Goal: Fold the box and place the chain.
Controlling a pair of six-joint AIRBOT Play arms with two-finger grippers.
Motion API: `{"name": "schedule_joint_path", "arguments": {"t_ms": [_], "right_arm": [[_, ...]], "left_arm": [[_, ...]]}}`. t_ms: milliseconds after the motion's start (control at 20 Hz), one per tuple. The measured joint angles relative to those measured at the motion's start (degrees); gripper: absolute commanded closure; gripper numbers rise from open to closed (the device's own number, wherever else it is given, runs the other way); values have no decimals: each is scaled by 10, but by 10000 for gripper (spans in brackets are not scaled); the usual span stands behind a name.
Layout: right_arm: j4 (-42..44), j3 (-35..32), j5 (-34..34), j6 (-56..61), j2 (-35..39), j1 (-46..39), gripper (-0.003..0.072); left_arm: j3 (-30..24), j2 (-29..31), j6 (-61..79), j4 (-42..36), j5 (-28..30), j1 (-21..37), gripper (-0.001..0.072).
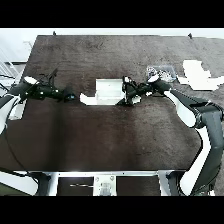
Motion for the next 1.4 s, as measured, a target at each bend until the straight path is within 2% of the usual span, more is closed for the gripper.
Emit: {"name": "schedule_joint_path", "arguments": {"t_ms": [500,1050,1100,1300,1350,1400], "right_arm": [[0,0,0,0,0,0,107],[0,0,0,0,0,0,108],[0,0,0,0,0,0,108],[0,0,0,0,0,0,108],[0,0,0,0,0,0,108],[0,0,0,0,0,0,107]], "left_arm": [[0,-49,-6,-52,31,-54,697],[19,-43,13,-98,19,-77,690],[21,-42,14,-101,14,-77,647],[25,-41,29,-126,-3,-77,629],[25,-41,31,-130,-7,-77,527],[26,-41,34,-133,-11,-77,470]]}}
